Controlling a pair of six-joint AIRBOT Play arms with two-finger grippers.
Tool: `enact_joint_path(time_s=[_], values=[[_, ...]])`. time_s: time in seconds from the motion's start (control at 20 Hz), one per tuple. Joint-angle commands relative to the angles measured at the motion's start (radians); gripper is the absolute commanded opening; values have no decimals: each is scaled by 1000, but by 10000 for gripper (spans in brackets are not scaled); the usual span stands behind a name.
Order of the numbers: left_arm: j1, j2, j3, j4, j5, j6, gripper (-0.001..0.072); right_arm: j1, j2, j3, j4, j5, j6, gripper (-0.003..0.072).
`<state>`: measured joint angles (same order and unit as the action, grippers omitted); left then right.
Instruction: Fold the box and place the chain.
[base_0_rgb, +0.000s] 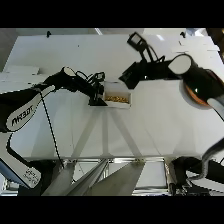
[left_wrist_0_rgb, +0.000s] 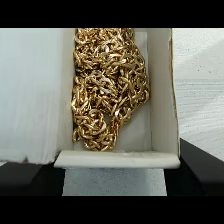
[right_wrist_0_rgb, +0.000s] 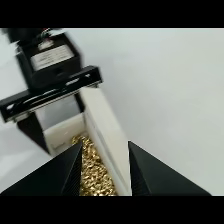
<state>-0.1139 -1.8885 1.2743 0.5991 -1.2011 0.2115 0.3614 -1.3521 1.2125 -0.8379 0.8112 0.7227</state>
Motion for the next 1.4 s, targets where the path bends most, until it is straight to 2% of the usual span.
enact_joint_path(time_s=[0.0, 0.15, 0.3, 0.45, 0.55, 0.65, 0.75, 0.95, 1.05, 1.35], values=[[0, 0, 0, 0, 0, 0, 316, -44, -135, 121, 1, 51, 124, 286], [0, 0, 0, 0, 0, 1, 316, -46, -286, 193, 8, 132, 178, 287], [0, 0, 0, 0, 0, 0, 316, -46, -372, 204, 44, 257, 167, 289], [0, 0, 0, 0, 0, 0, 316, -47, -377, 204, 119, 400, 53, 299], [0, 0, 0, 0, 0, 0, 316, -48, -367, 204, 171, 451, 1, 299], [0, 0, 0, 0, 0, 0, 316, -42, -357, 204, 160, 475, -97, 299], [0, 0, 0, 0, 0, 1, 316, -32, -350, 204, 123, 470, -184, 299], [0, 0, 0, 0, 0, 0, 316, -15, -341, 204, 19, 410, -193, 295], [0, 0, 0, 0, 0, 0, 316, -7, -337, 204, -34, 399, -193, 256], [0, 0, 0, 0, 0, 0, 316, 43, -299, 204, -190, 306, -158, 213]])
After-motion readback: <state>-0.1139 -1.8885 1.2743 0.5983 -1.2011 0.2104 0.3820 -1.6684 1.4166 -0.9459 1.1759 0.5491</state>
